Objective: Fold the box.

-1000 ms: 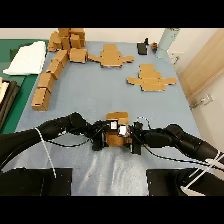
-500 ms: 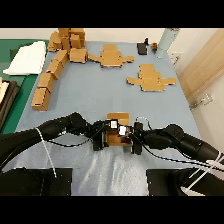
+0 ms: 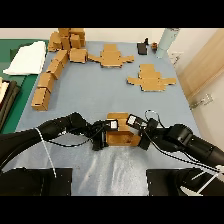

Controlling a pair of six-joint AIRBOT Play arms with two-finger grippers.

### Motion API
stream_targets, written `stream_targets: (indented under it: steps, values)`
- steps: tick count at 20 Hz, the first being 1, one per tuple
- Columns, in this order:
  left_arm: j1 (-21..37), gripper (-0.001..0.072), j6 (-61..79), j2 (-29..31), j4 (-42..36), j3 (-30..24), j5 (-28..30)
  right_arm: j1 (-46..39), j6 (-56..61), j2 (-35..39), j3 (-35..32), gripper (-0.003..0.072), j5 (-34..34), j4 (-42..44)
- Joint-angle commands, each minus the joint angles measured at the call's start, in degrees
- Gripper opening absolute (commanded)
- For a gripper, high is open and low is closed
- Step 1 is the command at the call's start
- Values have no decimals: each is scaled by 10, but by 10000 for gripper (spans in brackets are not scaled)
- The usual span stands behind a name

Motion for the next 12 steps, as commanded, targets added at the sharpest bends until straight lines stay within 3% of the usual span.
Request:
stream_targets:
  steps: [1, 3, 4, 6, 8, 12]
  values:
    - [0, 467, 0, 0, 0, 0, 0, -11, 196, 43, 0, 4, -86, -120]
    - [0, 467, 0, 0, 0, 0, 0, -57, 388, 64, 0, 4, -167, -201]
    - [0, 467, 0, 0, 0, 0, 0, -95, 431, 64, 0, 4, -205, -197]
    - [0, 467, 0, 0, 0, 0, 0, -184, 430, 50, -4, 4, -214, -91]
    - [0, 467, 0, 0, 0, 0, 0, -247, 348, 25, -11, 4, -175, 53]
    - [0, 468, 0, 0, 0, 0, 0, -269, 179, -28, -12, 4, -130, 282]
